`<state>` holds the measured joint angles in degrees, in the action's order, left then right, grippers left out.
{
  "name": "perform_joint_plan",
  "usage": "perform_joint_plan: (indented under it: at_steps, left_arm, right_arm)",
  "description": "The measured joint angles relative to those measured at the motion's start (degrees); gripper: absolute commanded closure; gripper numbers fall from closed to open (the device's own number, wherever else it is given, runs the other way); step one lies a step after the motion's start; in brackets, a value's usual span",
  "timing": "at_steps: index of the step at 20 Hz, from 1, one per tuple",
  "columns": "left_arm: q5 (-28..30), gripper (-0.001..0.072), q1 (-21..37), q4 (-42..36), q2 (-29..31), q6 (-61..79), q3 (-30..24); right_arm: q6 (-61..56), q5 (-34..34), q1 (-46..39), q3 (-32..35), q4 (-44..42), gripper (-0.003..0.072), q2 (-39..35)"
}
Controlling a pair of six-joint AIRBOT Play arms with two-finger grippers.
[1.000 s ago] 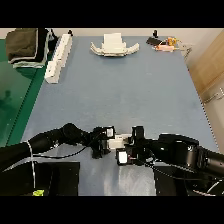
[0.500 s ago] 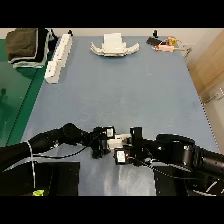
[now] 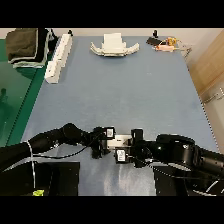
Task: Fold the box.
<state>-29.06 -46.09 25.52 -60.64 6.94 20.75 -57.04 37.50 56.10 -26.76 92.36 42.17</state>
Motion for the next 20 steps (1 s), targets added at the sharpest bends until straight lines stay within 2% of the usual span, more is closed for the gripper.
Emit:
perform_joint_plan:
  at_steps: [10,11,12,20]
  left_arm:
    - [0.0,0.0239,0.0,0.0,0.0,-0.1,0.0]
    - [0.0,0.0239,0.0,-0.1,0.0,-0.1,0.0]
    - [0.0,0.0239,0.0,0.0,0.0,-0.1,0.0]
    - [0.0,0.0239,0.0,0.0,0.0,-0.1,0.0]
  right_arm:
    - [-0.2,-0.4,0.0,-1.6,-0.7,0.0533,-1.4]
    - [-0.7,-0.4,0.0,-1.7,-0.7,0.0573,-1.4]
    - [-1.2,-0.4,0.0,-1.7,-0.6,0.0682,-1.5]
    - [-4.3,-0.5,-0.1,-1.8,2.3,0.0681,-0.1]
